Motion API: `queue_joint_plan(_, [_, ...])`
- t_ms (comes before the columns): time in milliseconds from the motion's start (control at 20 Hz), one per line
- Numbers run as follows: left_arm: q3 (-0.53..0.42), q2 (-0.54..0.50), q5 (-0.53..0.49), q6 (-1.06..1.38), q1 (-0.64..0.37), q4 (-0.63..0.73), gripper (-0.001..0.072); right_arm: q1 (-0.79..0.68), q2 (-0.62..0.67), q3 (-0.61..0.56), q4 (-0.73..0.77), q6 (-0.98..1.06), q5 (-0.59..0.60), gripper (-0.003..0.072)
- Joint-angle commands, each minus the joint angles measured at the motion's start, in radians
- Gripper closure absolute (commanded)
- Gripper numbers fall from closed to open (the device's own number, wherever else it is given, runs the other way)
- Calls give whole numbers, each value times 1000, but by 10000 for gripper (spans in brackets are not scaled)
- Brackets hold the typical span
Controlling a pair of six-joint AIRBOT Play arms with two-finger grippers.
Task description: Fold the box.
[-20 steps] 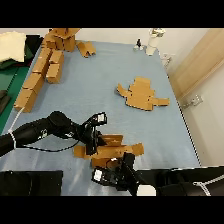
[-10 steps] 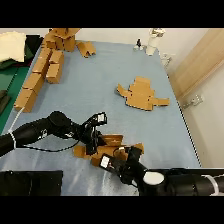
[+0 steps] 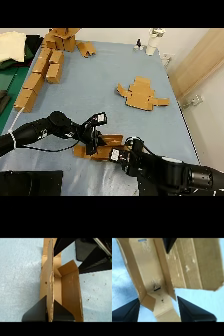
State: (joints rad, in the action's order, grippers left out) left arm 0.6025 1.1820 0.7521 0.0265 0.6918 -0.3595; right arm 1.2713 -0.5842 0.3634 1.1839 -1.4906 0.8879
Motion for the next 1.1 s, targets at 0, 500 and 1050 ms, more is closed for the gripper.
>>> queue_joint_plan(0, [1,0,0,0,0,0,694,-140,12,-4,181,-285,-85,-26])
queue_joint_plan(500, [1,0,0,0,0,0,694,-657,-181,5,973,-1256,-87,-26])
queue_joint_plan(1050, [1,0,0,0,0,0,694,-699,-328,61,928,-1306,-14,-22])
